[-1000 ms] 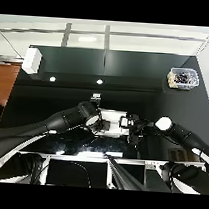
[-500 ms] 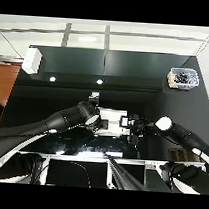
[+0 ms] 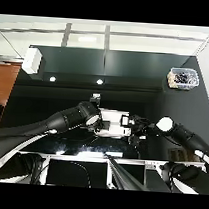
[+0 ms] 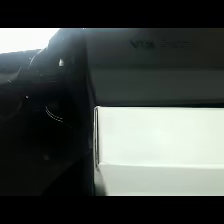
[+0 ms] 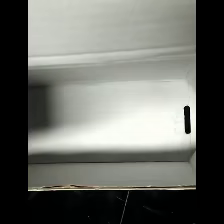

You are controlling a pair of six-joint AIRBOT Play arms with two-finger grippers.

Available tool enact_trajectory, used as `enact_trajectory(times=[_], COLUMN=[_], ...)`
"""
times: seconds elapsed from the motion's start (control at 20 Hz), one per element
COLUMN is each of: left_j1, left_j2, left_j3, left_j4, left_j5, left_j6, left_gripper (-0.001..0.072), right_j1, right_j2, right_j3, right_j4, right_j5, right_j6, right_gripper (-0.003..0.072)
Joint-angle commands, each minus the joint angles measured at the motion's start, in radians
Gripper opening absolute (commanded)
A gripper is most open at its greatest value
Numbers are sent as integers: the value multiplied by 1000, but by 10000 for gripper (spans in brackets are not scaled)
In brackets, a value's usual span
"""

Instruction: Fold the box and place the chain.

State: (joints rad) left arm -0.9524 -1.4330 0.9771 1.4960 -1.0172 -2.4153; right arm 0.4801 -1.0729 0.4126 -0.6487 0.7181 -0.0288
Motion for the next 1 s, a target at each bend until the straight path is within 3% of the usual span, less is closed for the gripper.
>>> enact_trajectory(times=[0.0,0.3,0.65,0.7,0.75,0.85,0.9,0.95], left_j1=[1,1,0,0,0,0,0,0], left_j2=[4,15,14,14,14,14,14,14], left_j3=[0,0,0,0,0,0,0,0], left_j4=[11,30,67,67,66,66,66,66], left_j5=[-17,-32,-58,-58,-57,-58,-58,-58], left_j6=[-1,-1,-1,-1,-1,-1,-1,-1], left_gripper=[26,25,25,25,25,26,26,26], right_j1=[0,0,0,0,0,11,22,32], right_j2=[74,129,110,108,106,98,92,83], right_j3=[8,7,7,7,7,7,7,7], right_j4=[-101,-186,-85,-71,-53,-31,-23,-10], right_j5=[42,49,58,55,55,56,55,52], right_j6=[15,15,-13,-13,-13,-10,0,5], right_gripper=[616,615,613,586,440,397,190,133])
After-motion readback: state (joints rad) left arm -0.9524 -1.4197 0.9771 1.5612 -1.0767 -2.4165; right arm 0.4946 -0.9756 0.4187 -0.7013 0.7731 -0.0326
